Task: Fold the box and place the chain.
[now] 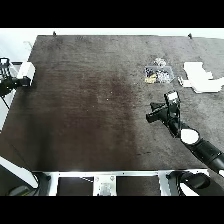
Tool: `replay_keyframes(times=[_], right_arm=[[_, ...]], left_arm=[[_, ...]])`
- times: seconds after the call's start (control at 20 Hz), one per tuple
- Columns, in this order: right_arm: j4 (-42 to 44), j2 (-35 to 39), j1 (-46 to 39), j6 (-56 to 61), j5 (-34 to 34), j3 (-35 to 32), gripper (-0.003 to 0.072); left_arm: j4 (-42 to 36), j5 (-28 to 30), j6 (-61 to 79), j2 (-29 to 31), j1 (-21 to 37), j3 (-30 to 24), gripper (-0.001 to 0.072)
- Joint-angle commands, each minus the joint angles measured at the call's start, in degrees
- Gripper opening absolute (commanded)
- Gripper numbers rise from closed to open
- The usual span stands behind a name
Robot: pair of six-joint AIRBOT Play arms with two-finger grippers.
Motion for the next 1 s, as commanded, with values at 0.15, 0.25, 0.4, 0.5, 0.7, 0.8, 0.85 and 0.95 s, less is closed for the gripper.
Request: replay_keyframes(times=[0.15,0.25,0.4,0.5,0.7,0.8,0.85,0.95], right_arm=[[0.0,0.0,0.0,0.0,-1.1,0.0,0.0012],[0.0,0.0,0.0,0.0,-2.4,0.0,0.0013],[0.0,0.0,0.0,0.0,-4.2,0.0,0.0193],[0.0,0.0,0.0,-0.2,-4.8,0.0,0.0193],[0.0,0.1,0.0,-0.3,-5.2,0.0,0.0013],[0.0,0.1,0.0,-0.2,-6.5,0.1,0.0013],[0.0,0.2,0.0,-0.2,-6.8,0.2,0.0012],[0.0,0.6,0.0,1.4,-7.0,0.5,0.0012]], left_arm=[[3.0,0.6,0.1,2.6,0.1,0.4,0.072],[3.6,-0.6,0.1,4.2,0.1,0.6,0.072],[3.6,-4.3,0.1,6.8,0.1,0.6,0.072],[3.6,-5.7,-0.1,8.8,0.1,0.6,0.072],[3.5,-13.0,0.3,13.5,0.1,0.6,0.0176],[0.8,-18.3,4.3,16.7,0.1,0.6,0.0016],[-1.6,-18.9,5.6,18.5,0.0,0.5,0.0014],[-9.7,-18.5,12.2,24.3,0.0,-2.1,0.0013]])
